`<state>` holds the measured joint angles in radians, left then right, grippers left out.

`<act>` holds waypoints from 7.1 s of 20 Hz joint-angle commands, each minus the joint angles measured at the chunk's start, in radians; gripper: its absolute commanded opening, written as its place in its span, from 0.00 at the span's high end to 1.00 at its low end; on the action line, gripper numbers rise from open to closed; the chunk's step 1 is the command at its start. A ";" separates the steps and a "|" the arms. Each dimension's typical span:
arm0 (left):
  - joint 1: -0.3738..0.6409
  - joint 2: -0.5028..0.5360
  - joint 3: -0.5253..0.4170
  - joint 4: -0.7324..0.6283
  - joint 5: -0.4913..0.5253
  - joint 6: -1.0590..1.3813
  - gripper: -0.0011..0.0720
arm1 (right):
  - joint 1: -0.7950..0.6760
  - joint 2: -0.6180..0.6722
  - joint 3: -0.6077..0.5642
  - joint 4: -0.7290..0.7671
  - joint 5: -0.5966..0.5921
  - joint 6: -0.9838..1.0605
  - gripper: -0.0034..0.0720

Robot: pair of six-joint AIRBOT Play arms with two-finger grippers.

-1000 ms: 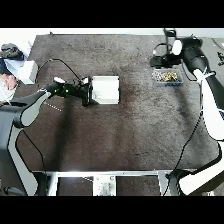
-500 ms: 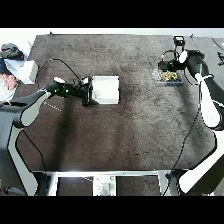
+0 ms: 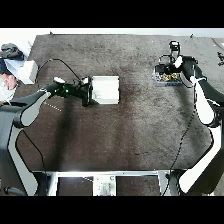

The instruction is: Fold the box and place the chain.

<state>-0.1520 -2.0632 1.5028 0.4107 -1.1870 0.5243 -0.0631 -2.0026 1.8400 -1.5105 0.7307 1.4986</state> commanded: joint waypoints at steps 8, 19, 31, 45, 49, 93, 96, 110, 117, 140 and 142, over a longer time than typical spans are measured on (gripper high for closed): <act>0.000 0.000 0.000 0.000 0.000 0.000 0.41 | 0.004 -0.034 0.001 0.019 -0.005 -0.007 0.66; 0.000 0.000 0.000 0.000 0.000 0.000 0.41 | 0.008 0.040 0.001 0.011 0.027 -0.019 0.94; 0.000 0.000 0.000 0.000 0.000 0.000 0.41 | 0.063 0.461 0.001 -0.007 0.108 -0.138 0.95; 0.000 0.000 0.000 0.000 0.000 0.000 0.41 | 0.328 0.854 0.000 -0.037 -0.139 -0.198 0.95; 0.000 0.000 0.000 0.000 0.000 0.000 0.41 | 0.447 0.827 -0.001 -0.032 -0.036 -0.201 0.95; 0.000 0.000 0.000 0.000 0.000 0.000 0.41 | 0.544 0.642 -0.126 0.014 0.240 -0.134 0.94; 0.000 0.000 0.000 0.000 0.001 0.000 0.41 | 0.586 0.619 -0.127 0.042 0.226 -0.145 0.94; 0.000 0.000 0.000 0.000 0.000 0.000 0.41 | 0.521 0.413 -0.246 0.079 0.233 -0.105 0.51; 0.000 0.000 0.000 0.000 0.000 0.000 0.41 | 0.180 0.471 -0.592 0.089 -0.050 0.104 0.48; 0.000 0.000 0.000 0.000 0.000 0.000 0.41 | 0.124 0.295 -0.560 0.569 -0.291 -0.007 0.94; 0.000 0.000 0.000 0.000 0.000 0.000 0.41 | 0.175 0.397 -0.563 0.573 -0.188 -0.095 0.95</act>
<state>-0.1520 -2.0632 1.5028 0.4107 -1.1866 0.5243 0.0658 -1.6985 1.2751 -0.9497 0.4137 1.4948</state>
